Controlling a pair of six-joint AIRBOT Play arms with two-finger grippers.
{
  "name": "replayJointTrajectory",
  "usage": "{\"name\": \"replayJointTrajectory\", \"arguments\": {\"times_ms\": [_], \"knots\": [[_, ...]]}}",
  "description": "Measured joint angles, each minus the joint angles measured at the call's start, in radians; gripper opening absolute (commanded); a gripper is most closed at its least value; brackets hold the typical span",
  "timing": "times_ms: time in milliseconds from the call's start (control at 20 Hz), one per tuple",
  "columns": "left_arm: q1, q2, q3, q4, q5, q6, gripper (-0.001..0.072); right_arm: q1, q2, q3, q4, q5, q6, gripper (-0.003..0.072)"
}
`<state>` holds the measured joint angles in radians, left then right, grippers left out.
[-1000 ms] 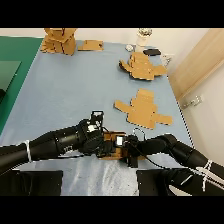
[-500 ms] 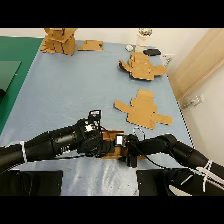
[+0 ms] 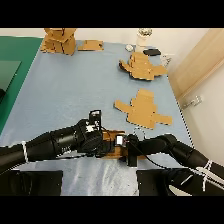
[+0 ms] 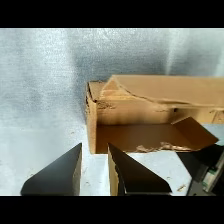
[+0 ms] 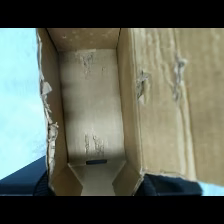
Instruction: Fold the box.
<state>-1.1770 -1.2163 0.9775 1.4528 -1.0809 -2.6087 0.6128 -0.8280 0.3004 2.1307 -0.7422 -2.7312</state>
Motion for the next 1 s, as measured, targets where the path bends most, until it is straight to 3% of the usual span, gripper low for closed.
{"name": "replayJointTrajectory", "arguments": {"times_ms": [600,1000], "knots": [[0.0,-0.023,0.0,0.068,0.03,0.0,0.0251,0.0,0.0,0.0,0.003,0.0,0.0,0.0589],[0.003,-0.013,0.0,0.093,-0.007,0.008,0.025,0.0,0.0,0.0,0.005,0.0,0.0,0.0589]]}}
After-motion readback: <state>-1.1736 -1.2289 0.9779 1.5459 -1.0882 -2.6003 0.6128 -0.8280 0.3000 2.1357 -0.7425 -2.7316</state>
